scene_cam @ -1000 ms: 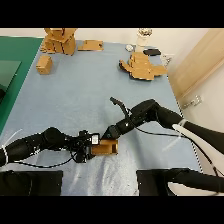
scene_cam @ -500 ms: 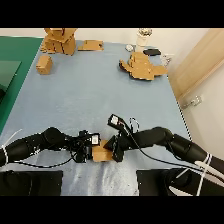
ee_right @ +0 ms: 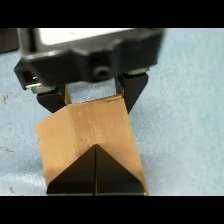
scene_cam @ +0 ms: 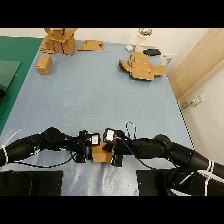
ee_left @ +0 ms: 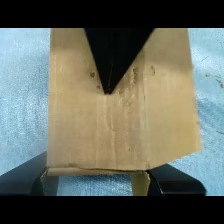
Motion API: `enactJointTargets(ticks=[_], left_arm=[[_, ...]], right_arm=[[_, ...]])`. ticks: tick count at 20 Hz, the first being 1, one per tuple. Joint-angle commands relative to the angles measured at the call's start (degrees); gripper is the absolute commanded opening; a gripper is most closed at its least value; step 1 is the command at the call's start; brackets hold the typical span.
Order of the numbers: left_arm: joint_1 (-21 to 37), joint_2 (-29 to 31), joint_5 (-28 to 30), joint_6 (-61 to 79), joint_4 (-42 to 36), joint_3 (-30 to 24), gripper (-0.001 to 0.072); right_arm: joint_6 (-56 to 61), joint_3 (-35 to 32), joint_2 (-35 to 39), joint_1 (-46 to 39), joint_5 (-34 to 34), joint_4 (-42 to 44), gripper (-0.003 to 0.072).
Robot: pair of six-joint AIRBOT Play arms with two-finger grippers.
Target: Fold the box.
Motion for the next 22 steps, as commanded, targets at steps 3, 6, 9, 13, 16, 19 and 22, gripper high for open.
enactJointTargets(ticks=[3,6,9,13,16,19,22], left_arm=[[0.0,0.1,0.0,0.0,0.0,0.1,0.054],[0.0,0.0,0.0,0.0,0.0,0.1,0.054],[0.0,0.0,0.0,0.0,0.0,0.1,0.054],[0.0,0.0,0.0,0.0,0.0,0.1,0.054],[0.0,0.0,0.0,0.0,0.0,0.1,0.054],[0.0,0.0,0.0,0.0,0.0,0.1,0.054],[0.0,0.0,0.0,0.0,0.0,0.1,0.0541]], right_arm=[[-0.7,0.2,2.0,5.2,0.3,-6.1,0.0468],[-3.0,0.2,2.0,5.7,0.1,-9.7,0.048],[-3.9,0.2,1.8,5.7,0.6,-15.5,0.0481],[-4.1,0.2,1.8,5.9,0.6,-17.8,0.0482],[-4.1,0.2,1.8,8.5,0.7,-18.5,0.0481],[-2.7,0.2,1.6,10.0,2.3,-22.0,0.0479],[2.2,0.2,1.6,10.0,4.3,-29.5,0.0456]])
